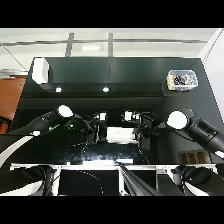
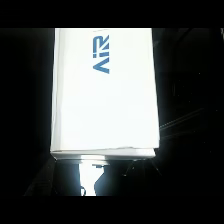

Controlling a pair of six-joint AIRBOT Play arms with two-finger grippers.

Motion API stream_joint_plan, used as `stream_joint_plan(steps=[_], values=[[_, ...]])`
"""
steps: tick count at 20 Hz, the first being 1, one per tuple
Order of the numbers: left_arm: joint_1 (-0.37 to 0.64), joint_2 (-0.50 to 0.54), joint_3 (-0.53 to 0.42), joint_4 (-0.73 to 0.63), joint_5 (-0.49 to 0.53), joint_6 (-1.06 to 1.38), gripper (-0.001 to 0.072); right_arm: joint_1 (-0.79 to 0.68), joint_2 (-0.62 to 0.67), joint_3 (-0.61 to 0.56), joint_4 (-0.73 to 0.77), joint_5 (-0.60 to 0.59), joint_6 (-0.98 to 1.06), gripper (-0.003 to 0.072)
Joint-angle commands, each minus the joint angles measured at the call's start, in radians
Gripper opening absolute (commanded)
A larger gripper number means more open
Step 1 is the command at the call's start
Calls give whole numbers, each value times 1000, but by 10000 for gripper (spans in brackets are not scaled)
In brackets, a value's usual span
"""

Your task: Fold the box and place the chain.

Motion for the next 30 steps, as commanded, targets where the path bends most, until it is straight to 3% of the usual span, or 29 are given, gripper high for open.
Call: stream_joint_plan(steps=[1, 7, 17, 18, 19, 27, 30], values=[[0, -1, 1, 0, 0, -1, 412, 1, -1, -19, -3, 4, 2, 200], [0, -1, 1, 0, 0, -1, 412, 1, 0, -25, -2, 4, 31, 199], [0, -1, 1, 0, 0, -1, 412, -18, 68, -3, 10, 109, 371, 196], [0, -1, 1, 0, 0, -1, 412, -39, 70, -1, 13, 110, 444, 152], [0, -1, 1, 0, 0, -1, 412, -62, 70, -1, 27, 110, 505, 10], [0, -1, 1, 0, 0, -1, 412, -121, -18, -41, 521, -38, 753, -1], [0, -1, 1, 0, 0, -1, 412, -111, -95, -85, 578, -17, 740, 0]])
